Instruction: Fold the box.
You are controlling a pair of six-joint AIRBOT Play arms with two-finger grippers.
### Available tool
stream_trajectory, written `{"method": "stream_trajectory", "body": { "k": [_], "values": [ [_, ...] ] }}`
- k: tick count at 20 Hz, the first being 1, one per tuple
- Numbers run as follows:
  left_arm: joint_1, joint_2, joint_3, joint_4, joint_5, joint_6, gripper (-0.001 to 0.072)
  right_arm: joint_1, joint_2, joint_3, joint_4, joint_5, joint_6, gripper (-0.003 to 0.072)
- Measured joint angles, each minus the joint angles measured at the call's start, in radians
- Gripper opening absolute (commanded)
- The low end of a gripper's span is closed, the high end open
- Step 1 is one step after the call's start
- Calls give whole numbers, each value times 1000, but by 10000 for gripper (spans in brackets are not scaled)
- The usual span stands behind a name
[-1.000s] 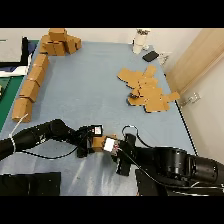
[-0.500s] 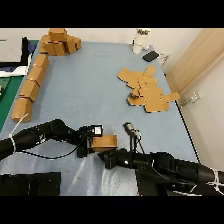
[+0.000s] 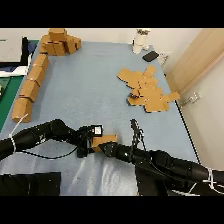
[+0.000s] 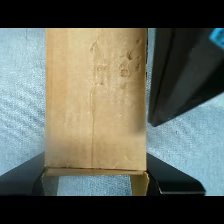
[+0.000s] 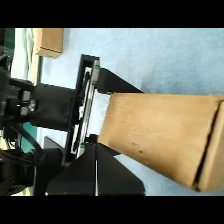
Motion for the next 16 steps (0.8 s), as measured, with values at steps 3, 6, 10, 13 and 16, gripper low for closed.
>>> {"method": "stream_trajectory", "body": {
  "k": [3, 6, 10, 13, 16],
  "values": [
    [0, 0, 0, 0, 0, 0, 402, -1, -40, -1, 0, 0, 6, 5],
    [0, 0, 0, 0, 0, 0, 403, -2, -76, -1, 0, 2, 8, 5],
    [0, 0, 0, 0, 0, 1, 403, -2, -99, -1, 1, 8, 11, 5],
    [0, 0, 0, 0, 0, 1, 403, -2, -103, -1, -6, 9, 11, 4],
    [0, 0, 0, 0, 0, -1, 403, -2, -66, 17, -52, -39, 11, 4]
  ]
}}
